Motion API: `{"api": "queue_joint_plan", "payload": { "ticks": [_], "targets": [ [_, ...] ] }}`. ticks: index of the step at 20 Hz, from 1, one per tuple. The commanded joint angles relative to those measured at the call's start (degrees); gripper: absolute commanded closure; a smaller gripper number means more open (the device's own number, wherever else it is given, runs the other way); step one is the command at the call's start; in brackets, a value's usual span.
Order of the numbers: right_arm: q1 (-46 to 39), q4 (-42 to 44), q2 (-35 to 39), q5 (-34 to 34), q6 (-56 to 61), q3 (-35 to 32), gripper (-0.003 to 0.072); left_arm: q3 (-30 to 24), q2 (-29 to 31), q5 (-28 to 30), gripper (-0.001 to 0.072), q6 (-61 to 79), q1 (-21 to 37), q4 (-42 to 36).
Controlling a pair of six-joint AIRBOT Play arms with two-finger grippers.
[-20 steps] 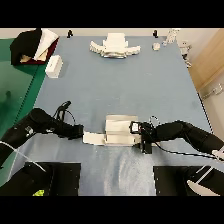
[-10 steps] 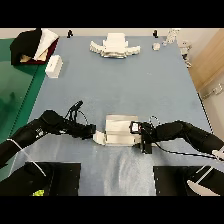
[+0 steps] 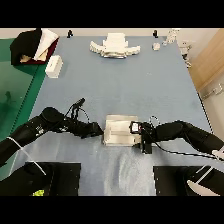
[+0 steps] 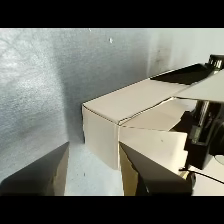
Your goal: Fold the box.
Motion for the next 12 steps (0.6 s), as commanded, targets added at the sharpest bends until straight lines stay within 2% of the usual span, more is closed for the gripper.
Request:
{"api": "queue_joint_plan", "payload": {
  "ticks": [1,7,9,12],
  "targets": [
    [0.0,0.0,0.0,0.0,0.0,0.0,0.0169,0.3,0.0,0.5,0.0239,0.0,0.0,-0.2],
    [0.0,0.0,0.0,0.0,0.0,0.0,0.0170,0.7,0.1,0.1,0.0240,0.4,-1.0,-2.3],
    [0.0,0.0,0.0,0.0,0.0,0.0,0.0169,2.3,0.1,1.2,0.0240,-4.8,-4.8,2.7],
    [0.0,0.0,0.0,0.0,0.0,0.0,0.0169,6.6,0.1,5.9,0.0240,-22.4,-13.6,18.7]
  ]
}}
